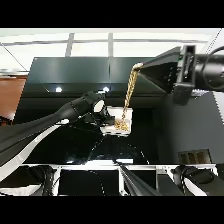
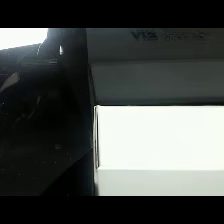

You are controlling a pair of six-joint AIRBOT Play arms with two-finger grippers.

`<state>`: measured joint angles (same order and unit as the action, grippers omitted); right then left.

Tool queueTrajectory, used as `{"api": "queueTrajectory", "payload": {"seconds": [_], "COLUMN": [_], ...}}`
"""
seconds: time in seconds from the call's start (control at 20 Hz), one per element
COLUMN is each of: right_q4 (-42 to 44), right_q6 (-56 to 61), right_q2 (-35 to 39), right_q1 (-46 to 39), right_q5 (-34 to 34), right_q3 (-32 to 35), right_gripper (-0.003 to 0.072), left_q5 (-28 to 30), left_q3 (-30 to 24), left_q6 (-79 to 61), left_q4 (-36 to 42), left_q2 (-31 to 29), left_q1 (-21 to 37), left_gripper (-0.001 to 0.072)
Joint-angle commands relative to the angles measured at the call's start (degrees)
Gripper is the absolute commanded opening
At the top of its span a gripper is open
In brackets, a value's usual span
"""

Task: Fold the box and place the chain.

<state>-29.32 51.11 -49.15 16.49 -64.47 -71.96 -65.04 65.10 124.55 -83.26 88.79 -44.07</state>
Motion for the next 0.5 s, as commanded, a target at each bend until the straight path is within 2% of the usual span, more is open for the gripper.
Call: {"api": "queueTrajectory", "payload": {"seconds": [0.0,0.15,0.3,0.45], "right_q4": [-2.4,-7.3,-8.2,-7.6], "right_q6": [4.7,5.9,7.2,7.8], "right_q2": [-2.2,-2.4,-2.4,-2.6], "right_q1": [0.1,0.0,0.1,2.1], "right_q5": [-3.9,-3.0,-1.7,6.3], "right_q3": [3.9,11.4,18.3,25.6], "right_gripper": [0.0017,0.0017,0.0017,0.0017], "left_q5": [0.0,0.0,0.0,0.0], "left_q3": [0.0,0.0,0.0,0.0], "left_q6": [0.0,0.0,0.0,0.0], "left_q4": [0.0,0.0,0.0,0.0], "left_q2": [0.0,0.0,0.0,0.0], "left_q1": [0.0,0.0,0.0,0.0], "left_gripper": [0.0031,0.0031,0.0031,0.0031]}}
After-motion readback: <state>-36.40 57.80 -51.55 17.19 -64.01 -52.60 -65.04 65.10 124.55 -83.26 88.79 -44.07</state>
